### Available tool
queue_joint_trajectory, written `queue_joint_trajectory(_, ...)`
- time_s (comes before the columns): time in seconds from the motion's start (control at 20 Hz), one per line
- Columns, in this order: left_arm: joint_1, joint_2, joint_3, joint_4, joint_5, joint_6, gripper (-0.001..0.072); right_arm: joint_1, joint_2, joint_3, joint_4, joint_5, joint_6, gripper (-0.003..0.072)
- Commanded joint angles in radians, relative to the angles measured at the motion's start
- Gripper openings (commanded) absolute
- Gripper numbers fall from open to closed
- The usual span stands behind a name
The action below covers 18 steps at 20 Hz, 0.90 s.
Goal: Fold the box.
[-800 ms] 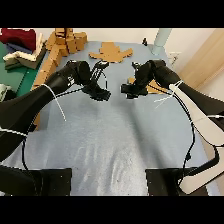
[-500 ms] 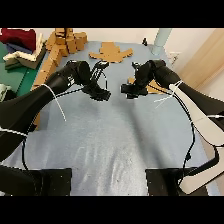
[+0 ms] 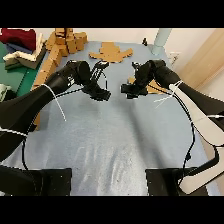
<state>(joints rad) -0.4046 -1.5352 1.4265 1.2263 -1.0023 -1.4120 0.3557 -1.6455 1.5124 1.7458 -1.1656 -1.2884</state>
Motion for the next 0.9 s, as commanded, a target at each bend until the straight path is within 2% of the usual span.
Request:
queue_joint_trajectory(0.0, -0.001, 0.000, 0.000, 0.000, 0.000, 0.000, 0.0013, 0.000, 0.000, 0.001, 0.012, 0.058, 0.008, 0.0006)
queue_joint_trajectory(0.15, -0.001, 0.000, 0.000, 0.000, 0.000, 0.000, 0.0013, 0.008, -0.010, 0.002, 0.039, 0.086, 0.023, 0.0006)
queue_joint_trajectory(0.25, -0.001, 0.000, 0.000, 0.000, 0.000, 0.000, 0.0013, -0.028, -0.018, 0.033, -0.074, 0.074, 0.024, 0.0035)
queue_joint_trajectory(0.35, -0.001, 0.000, 0.000, 0.000, 0.000, 0.000, 0.0013, -0.162, -0.019, 0.103, -0.171, 0.015, 0.022, 0.0314)
queue_joint_trajectory(0.4, -0.001, 0.000, 0.000, 0.000, 0.000, 0.000, 0.0013, -0.251, -0.019, 0.137, -0.176, 0.005, 0.010, 0.0393)
queue_joint_trajectory(0.45, -0.001, 0.000, 0.000, 0.000, 0.000, 0.000, 0.0013, -0.360, -0.019, 0.166, -0.161, 0.006, -0.027, 0.0405)
queue_joint_trajectory(0.55, -0.001, 0.000, 0.000, 0.000, 0.000, 0.000, 0.0013, -0.579, -0.035, 0.196, -0.040, 0.049, -0.138, 0.0405)
queue_joint_trajectory(0.7, -0.001, 0.000, 0.000, 0.000, 0.000, 0.000, 0.0013, -0.846, -0.131, 0.229, 0.253, 0.123, -0.317, 0.0406)
queue_joint_trajectory(0.85, -0.001, 0.000, 0.000, 0.000, 0.000, 0.000, 0.0013, -0.980, -0.257, 0.284, 0.462, 0.162, -0.440, 0.0406)
